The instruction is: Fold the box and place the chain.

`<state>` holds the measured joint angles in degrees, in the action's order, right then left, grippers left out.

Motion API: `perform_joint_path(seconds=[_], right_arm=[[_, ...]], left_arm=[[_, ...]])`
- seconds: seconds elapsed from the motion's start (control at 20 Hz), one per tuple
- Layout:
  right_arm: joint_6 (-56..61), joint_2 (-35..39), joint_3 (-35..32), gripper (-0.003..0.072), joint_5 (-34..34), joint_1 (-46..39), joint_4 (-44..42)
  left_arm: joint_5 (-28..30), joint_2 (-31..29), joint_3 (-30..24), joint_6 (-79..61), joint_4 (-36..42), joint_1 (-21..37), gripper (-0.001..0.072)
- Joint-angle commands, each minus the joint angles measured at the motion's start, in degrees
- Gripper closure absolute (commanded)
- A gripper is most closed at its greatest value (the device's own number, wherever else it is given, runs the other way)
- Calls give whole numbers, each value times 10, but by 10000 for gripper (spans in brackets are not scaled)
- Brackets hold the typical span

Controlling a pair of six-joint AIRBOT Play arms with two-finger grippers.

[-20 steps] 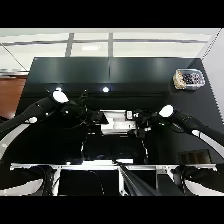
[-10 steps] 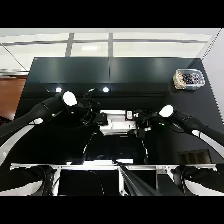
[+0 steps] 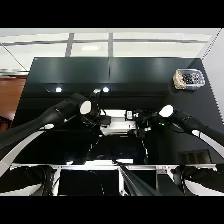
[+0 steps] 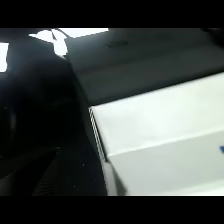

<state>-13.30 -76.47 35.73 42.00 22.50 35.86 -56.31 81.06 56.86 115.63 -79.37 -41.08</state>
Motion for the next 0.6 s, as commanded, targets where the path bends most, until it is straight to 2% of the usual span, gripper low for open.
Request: perform_joint_path(seconds=[0.0, 0.25, 0.3, 0.35, 0.55], right_arm=[[0, 0, 0, 559, 0, 0, 0], [0, 0, 0, 559, 0, 0, 0], [0, 0, 0, 559, 0, 0, 0], [0, 0, 0, 559, 0, 0, 0], [0, 0, 0, 559, 0, 0, 0]], left_arm=[[-6, 6, 14, 98, -64, -33, 170], [-16, 6, 14, 115, -76, -43, 172], [-13, 6, 14, 116, -79, -43, 176], [-12, 6, 14, 124, -84, -43, 220], [-9, 8, 14, 165, -102, -49, 220]])
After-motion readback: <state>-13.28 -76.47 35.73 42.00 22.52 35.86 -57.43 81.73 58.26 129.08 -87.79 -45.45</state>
